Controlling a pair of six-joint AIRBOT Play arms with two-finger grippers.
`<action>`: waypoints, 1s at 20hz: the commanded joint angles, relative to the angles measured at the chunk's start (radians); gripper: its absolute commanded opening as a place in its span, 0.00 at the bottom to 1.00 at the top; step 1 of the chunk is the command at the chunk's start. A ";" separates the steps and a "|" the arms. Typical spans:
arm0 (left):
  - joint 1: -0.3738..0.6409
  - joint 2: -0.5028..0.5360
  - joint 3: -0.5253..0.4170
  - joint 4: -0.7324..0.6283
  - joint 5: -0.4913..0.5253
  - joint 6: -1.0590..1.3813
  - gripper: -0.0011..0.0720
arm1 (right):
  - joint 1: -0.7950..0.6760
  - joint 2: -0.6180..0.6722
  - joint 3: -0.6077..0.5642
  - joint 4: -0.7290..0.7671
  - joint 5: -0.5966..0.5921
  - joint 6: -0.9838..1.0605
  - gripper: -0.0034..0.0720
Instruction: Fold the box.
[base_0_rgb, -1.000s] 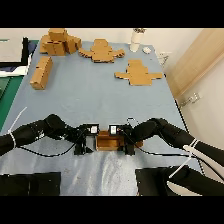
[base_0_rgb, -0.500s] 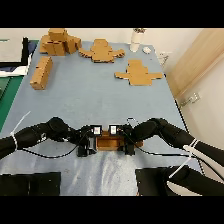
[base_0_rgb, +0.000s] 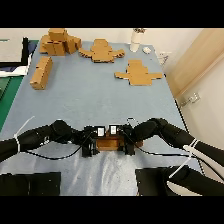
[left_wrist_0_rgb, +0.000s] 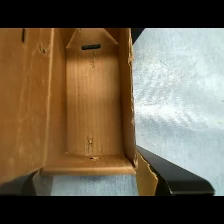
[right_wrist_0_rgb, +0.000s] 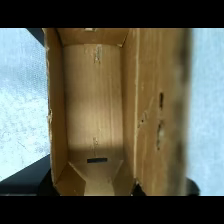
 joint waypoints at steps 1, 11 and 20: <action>-0.019 -0.003 0.000 -0.019 0.037 0.000 0.97 | 0.000 0.000 0.000 0.000 0.000 0.000 0.73; -0.019 -0.020 0.002 -0.018 0.035 0.000 0.66 | 0.000 0.000 0.000 0.000 0.000 0.000 0.73; -0.019 -0.020 0.002 -0.019 0.034 0.000 0.66 | 0.000 0.000 0.000 0.000 0.000 0.000 0.73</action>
